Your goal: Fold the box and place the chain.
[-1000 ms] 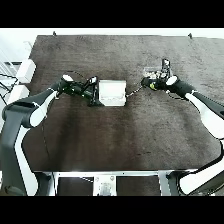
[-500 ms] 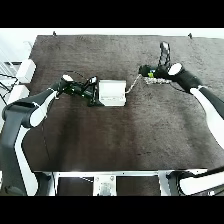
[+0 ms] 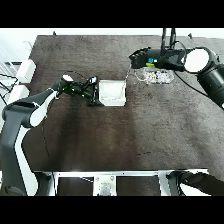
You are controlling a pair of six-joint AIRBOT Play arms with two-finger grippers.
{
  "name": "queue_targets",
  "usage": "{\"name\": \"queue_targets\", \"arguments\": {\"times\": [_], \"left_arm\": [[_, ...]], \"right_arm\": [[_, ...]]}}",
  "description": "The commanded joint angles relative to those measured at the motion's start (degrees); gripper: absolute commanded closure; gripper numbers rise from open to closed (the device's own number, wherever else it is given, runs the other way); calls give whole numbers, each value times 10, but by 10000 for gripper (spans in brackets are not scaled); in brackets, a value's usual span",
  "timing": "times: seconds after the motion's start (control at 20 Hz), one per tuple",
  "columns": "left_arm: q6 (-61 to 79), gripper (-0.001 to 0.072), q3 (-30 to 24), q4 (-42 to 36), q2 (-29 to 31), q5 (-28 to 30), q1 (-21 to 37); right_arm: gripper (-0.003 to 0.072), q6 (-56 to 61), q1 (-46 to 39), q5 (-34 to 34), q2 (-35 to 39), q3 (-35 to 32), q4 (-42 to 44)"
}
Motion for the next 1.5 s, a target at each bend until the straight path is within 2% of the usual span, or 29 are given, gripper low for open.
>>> {"name": "queue_targets", "arguments": {"times": [0.0,0.2,0.5,0.85,0.9,0.95,1.0,1.2,1.4,1.45], "left_arm": [[0,252,0,0,0,0,0],[0,252,0,0,0,0,0],[0,252,0,0,0,0,0],[0,252,0,0,0,0,0],[0,252,0,0,0,0,0],[0,252,0,0,0,0,0],[0,252,0,0,0,0,0],[0,252,0,0,0,0,0],[0,252,0,0,0,0,0],[0,252,0,0,0,0,0]], "right_arm": [[679,66,71,12,21,0,-61],[679,104,115,-11,13,-16,-69],[678,141,124,-49,-30,-55,-69],[675,154,109,-176,-139,-135,-69],[606,154,101,-184,-156,-138,-69],[354,155,90,-191,-167,-137,-68],[174,154,80,-190,-164,-136,-68],[257,152,30,-179,-94,-139,-82],[253,154,-34,-108,-49,-156,-135],[253,166,-63,-115,-49,-171,-136]]}}
